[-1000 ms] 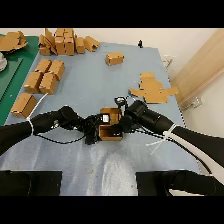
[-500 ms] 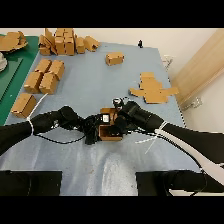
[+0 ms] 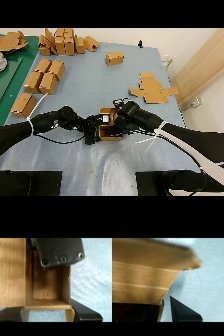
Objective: Fold the box.
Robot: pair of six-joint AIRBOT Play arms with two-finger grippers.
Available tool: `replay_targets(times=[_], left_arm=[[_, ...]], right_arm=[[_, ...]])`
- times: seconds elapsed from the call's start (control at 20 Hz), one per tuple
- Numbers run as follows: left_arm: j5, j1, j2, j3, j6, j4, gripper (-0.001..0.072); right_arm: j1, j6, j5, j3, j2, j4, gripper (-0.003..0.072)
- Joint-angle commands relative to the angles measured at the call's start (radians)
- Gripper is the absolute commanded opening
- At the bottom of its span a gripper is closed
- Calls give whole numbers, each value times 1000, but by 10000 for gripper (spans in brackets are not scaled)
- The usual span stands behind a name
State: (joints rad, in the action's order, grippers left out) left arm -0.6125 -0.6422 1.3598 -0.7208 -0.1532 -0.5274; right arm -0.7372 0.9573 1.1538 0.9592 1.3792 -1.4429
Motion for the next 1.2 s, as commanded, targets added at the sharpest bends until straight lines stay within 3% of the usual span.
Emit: replay_targets(times=[0.0, 0.1, 0.2, 0.35, 0.4, 0.45, 0.5, 0.6, 0.65, 0.75, 0.8, 0.9, 0.95, 1.15], left_arm=[[1, 0, -1, -1, 5, 0, 436], [1, 0, -1, -1, 5, 0, 436], [1, 0, -1, -1, 4, 0, 436], [1, 0, -1, -1, 5, 0, 436], [1, 0, -1, -1, 5, 0, 436], [1, 0, -1, -1, 5, 0, 436], [1, 0, -1, -1, 5, 0, 436], [1, 0, -1, -1, 5, 0, 436], [1, 0, -1, -1, 5, 0, 436], [1, 0, -1, -1, 5, 0, 436], [1, 0, -1, -1, 5, 0, 436], [1, 0, -1, -1, 5, 0, 436], [1, 0, -1, -1, 4, 0, 436], [1, 0, -1, -1, 5, 0, 436]], right_arm=[[0, 9, 57, 18, -10, 0, 395], [0, 22, 90, 50, -29, 9, 397], [3, 23, 102, 88, -56, 19, 477], [16, 22, 158, 122, -114, 39, 476], [29, 22, 176, 123, -144, 42, 369], [45, 33, 200, 122, -174, 43, 59], [74, 61, 218, 115, -204, 45, 1], [184, 117, 193, 69, -250, 43, 0], [269, 153, 127, 35, -255, 11, 0], [491, 404, -77, -19, -213, -287, 0], [595, 632, -137, -26, -156, -526, 0], [701, 1076, -134, -20, -25, -978, 0], [708, 1218, -98, -2, 37, -1105, 1], [667, 1404, -56, 76, 192, -1160, 0]])
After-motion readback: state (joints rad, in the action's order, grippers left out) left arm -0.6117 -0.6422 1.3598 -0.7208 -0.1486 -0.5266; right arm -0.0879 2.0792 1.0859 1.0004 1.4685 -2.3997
